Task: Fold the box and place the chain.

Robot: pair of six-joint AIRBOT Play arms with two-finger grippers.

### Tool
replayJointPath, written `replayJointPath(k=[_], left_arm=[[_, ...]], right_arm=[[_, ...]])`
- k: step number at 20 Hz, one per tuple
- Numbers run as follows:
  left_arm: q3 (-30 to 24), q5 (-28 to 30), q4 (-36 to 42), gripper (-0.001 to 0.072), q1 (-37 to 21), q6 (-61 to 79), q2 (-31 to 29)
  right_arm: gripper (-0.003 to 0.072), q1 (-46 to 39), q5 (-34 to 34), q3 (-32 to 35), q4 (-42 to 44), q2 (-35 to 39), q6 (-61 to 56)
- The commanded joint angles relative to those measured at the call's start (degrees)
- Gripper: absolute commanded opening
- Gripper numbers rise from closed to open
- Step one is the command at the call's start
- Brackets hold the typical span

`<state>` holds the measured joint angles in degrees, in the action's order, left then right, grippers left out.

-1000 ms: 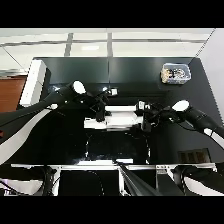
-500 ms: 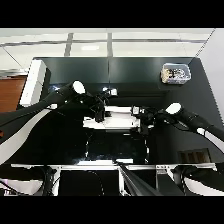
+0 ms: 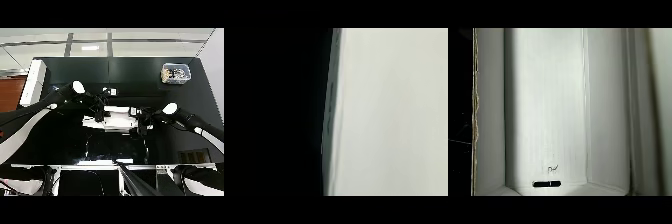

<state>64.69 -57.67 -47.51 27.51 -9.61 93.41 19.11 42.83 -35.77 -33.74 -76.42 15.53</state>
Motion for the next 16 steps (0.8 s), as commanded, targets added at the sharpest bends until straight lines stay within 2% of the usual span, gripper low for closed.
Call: replayJointPath(k=[1, 10, 11, 12, 13, 14, 15, 16], left_arm=[[0.00, 0.17, 0.04, 0.0024, -0.02, 0.00, 0.02], [0.00, 0.17, 0.04, 0.0024, -0.02, 0.00, 0.04], [0.00, 0.17, 0.07, 0.0024, -0.02, 0.00, 0.04], [0.00, 0.02, 0.04, 0.0025, -0.02, 0.00, 0.02], [0.00, -0.61, 0.04, 0.0029, -0.04, -0.04, 0.02], [0.17, -1.97, -0.04, 0.0076, -0.07, -0.07, 0.00], [0.59, -3.98, -0.61, 0.0274, -0.22, -0.04, -0.09], [1.51, -6.27, -2.10, 0.0616, -0.52, -0.52, -0.28]], right_arm=[[0.0703, 0.04, -0.57, -0.07, -0.79, -0.09, -0.31], [0.0695, -1.49, 1.27, -0.07, -0.63, -0.09, 0.13], [0.0572, -1.49, 1.29, -0.07, -0.66, -0.09, 0.13], [0.0530, -1.49, 1.27, -0.07, -0.61, -0.09, 0.13], [0.0531, -1.49, 1.29, -0.07, -0.61, -0.09, 0.13], [0.0531, -1.49, 1.29, -0.07, -0.59, -0.09, 0.13], [0.0531, -1.49, 1.27, -0.07, -0.61, -0.09, 0.13], [0.0531, -1.49, 1.27, -0.07, -0.59, -0.09, 0.13]])
